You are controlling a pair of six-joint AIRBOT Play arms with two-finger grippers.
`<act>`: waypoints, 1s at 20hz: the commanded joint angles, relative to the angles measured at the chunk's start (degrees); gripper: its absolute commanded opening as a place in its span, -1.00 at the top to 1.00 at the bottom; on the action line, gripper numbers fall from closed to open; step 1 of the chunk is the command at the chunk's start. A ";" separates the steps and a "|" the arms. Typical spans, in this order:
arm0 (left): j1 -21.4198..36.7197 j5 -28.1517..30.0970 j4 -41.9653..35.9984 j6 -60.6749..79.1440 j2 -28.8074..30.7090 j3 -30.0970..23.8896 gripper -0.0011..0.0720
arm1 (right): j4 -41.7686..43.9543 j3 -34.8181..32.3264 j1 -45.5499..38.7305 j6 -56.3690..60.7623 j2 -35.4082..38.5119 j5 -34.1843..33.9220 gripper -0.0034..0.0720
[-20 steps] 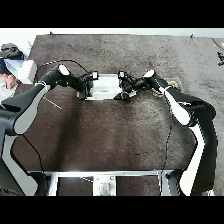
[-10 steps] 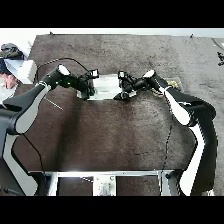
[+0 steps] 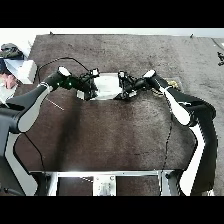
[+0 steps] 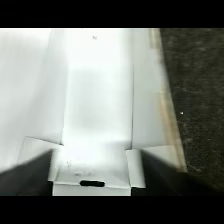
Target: Fold the box and place the chain.
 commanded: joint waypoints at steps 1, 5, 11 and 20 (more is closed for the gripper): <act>-0.04 1.51 0.31 -2.43 -0.13 -0.04 -0.97 | 0.07 0.00 0.00 0.17 0.00 -0.15 -0.04; 0.00 1.46 0.28 -3.02 -0.11 -0.04 -0.97 | 0.07 0.00 0.00 0.17 0.00 -0.15 -0.04; 4.07 -7.91 -0.48 -2.97 0.13 -0.02 0.94 | 0.07 0.00 0.00 0.17 0.00 -0.15 -0.04; 7.52 -10.43 -3.04 -18.69 7.96 -0.33 0.96 | 0.07 0.00 0.00 0.17 0.00 -0.15 -0.04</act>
